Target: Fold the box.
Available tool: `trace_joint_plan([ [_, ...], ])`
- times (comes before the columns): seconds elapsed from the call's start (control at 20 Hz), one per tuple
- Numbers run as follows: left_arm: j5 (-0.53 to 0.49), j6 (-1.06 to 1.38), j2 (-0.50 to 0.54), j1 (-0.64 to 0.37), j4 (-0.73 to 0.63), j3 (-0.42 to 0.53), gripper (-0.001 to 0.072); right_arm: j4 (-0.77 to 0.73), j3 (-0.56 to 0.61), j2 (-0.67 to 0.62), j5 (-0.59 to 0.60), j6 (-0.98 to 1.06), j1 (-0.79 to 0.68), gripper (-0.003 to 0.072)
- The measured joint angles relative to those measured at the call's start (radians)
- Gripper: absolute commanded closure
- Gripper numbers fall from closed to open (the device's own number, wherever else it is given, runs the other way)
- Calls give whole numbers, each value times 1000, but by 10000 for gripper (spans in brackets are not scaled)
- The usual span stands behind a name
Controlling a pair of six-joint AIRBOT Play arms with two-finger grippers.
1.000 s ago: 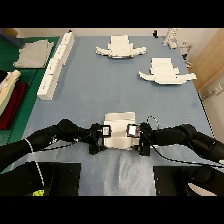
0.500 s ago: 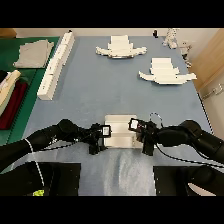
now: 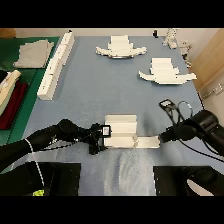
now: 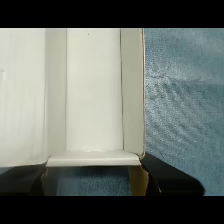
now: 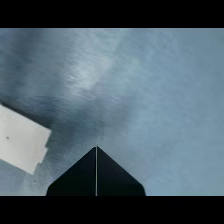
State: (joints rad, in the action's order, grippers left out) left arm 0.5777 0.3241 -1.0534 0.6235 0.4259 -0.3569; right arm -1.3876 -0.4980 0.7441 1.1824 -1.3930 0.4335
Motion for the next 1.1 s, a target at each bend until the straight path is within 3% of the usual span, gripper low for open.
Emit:
trace_joint_plan([
  [0.2,0,0,0,0,0,0,255,-229,9,15,-3,-37,-299,686],
  [0.35,0,0,0,0,0,0,254,-483,35,65,-3,-195,-539,687],
  [0.5,0,0,0,0,0,0,254,-686,58,140,24,-357,-683,687],
  [0.8,0,0,0,0,0,0,254,-844,94,274,59,-520,-753,687],
  [1.1,0,0,0,0,0,0,254,-940,145,304,76,-587,-676,687],
])
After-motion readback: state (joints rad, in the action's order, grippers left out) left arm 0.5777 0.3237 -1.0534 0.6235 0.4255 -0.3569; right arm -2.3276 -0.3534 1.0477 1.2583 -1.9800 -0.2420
